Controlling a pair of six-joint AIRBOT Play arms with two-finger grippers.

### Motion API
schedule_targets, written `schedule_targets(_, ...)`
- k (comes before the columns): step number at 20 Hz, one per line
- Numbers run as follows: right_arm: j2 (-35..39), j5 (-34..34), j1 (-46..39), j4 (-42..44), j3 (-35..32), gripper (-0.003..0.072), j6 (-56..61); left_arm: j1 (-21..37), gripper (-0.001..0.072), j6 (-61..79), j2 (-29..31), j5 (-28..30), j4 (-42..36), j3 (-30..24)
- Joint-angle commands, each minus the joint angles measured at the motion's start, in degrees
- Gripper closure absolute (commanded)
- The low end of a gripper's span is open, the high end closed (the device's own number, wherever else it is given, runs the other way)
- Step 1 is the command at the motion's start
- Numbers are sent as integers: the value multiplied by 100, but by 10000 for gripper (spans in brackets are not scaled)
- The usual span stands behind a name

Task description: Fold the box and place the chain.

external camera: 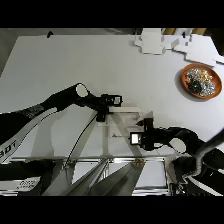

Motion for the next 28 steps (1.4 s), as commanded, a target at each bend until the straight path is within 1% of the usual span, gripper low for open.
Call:
schedule_targets(1,-24,-343,-46,-22,-48,13,0,-4,699,0,-2,2,-2,4)
schedule_targets(6,-74,-660,-420,-9,-48,13,0,-4,699,0,-2,2,0,4)
schedule_targets(15,-70,-662,-420,37,-28,-2,0,-4,699,0,-2,2,0,4)
schedule_targets(19,-72,-608,-472,44,162,-5,0,-4,699,0,-2,2,-2,4)
schedule_targets(21,-72,-501,-678,55,256,-5,0,-4,699,0,-2,0,-2,4)
schedule_targets(25,-72,76,-1060,72,378,-5,-7,-4,699,0,-2,2,-2,4)
schedule_targets(26,-72,138,-1117,136,411,-5,-44,-4,699,0,-2,0,-4,4)
schedule_targets(28,-72,243,-1255,468,479,-5,-472,-4,699,0,-2,2,-4,4)
